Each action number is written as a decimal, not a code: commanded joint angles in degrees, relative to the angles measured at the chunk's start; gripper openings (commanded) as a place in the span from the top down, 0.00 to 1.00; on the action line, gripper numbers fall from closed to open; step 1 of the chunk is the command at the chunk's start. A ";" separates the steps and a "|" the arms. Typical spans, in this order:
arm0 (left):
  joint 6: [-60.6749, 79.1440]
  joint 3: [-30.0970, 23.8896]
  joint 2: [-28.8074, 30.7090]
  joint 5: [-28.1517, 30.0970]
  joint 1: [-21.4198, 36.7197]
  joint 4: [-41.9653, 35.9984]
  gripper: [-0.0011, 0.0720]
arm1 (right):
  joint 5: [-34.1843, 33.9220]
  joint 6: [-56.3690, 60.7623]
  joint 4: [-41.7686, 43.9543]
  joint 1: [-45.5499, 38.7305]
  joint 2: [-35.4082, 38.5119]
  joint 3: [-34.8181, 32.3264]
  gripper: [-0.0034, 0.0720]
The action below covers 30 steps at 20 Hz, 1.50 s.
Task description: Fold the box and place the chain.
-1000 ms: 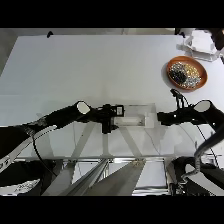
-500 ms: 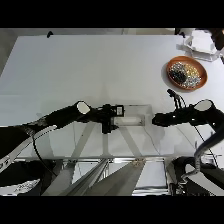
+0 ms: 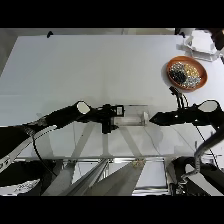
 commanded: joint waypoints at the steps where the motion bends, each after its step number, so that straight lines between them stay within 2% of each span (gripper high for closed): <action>1: 0.02 0.02 0.04 0.02 0.00 0.02 0.71 | 0.57 -1.11 1.55 0.07 0.72 0.00 0.60; 4: 0.02 0.02 0.04 0.00 0.00 0.02 0.71 | 0.96 -2.60 4.00 0.07 0.72 0.00 0.60; 8: 0.02 0.02 0.04 0.02 0.00 0.00 0.71 | -1.18 -3.74 3.45 3.08 0.63 0.00 0.33; 9: 0.02 0.02 0.04 0.00 0.00 0.00 0.71 | -3.02 -3.61 2.14 4.52 0.46 0.00 0.31; 16: 0.02 0.02 0.04 0.02 0.00 0.00 0.71 | -9.03 2.69 -0.90 11.98 -0.07 0.22 0.32; 20: 0.02 0.02 0.04 0.02 0.00 0.02 0.71 | -13.07 14.14 -8.63 16.72 -0.07 2.08 0.32; 24: 0.02 0.02 0.04 0.00 0.00 0.02 0.71 | -13.70 17.99 -10.38 18.88 -0.07 3.28 0.32; 30: 0.02 0.02 0.04 0.00 0.00 0.02 0.71 | -13.92 33.92 -24.04 25.86 -0.57 6.93 0.34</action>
